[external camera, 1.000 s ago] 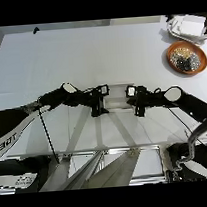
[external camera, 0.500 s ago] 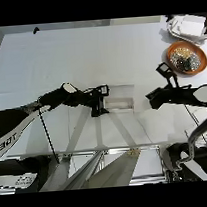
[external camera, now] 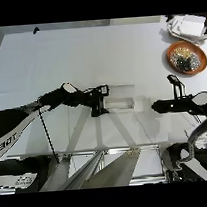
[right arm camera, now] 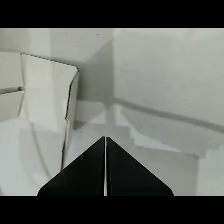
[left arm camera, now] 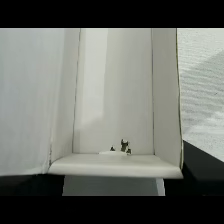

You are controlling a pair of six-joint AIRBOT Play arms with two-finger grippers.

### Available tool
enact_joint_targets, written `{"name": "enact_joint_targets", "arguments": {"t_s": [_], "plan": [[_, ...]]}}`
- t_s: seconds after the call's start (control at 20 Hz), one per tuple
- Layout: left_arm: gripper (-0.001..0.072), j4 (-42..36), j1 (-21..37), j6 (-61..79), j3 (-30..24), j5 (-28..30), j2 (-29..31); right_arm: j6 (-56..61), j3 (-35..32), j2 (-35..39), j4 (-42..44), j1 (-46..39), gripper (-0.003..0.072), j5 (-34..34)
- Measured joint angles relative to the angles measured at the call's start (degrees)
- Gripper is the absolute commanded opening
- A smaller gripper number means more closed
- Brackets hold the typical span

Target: Fold the box and place the chain.

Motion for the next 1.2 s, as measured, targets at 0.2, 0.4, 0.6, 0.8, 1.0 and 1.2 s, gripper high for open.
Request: {"name": "enact_joint_targets", "arguments": {"t_s": [0.2,0.4,0.6,0.8,1.0,1.2], "plan": [[0.0329,0.0,0.0,0.0,0.0,0.0,0.0,-4.63,-0.48,-5.4,7.02,2.97,0.0012,-1.46],[0.0329,0.0,0.0,0.0,0.0,0.02,0.0,-8.24,-0.55,-9.07,13.33,6.78,0.0012,-3.87],[0.0329,0.0,0.0,-0.02,0.0,0.02,0.0,-11.1,-0.55,-9.51,18.23,8.09,0.0127,-4.68],[0.0329,0.0,0.0,-0.02,0.0,0.02,0.0,-12.07,0.17,-6.75,20.24,8.44,0.017,-4.74],[0.0329,0.02,0.0,-0.02,0.0,0.02,0.0,-12.15,2.38,-5.09,20.87,8.55,0.0302,-2.45],[0.0329,0.02,0.0,-0.02,0.0,0.02,0.0,-12.02,3.58,-4.63,21.24,9.88,0.0346,-0.37]]}}
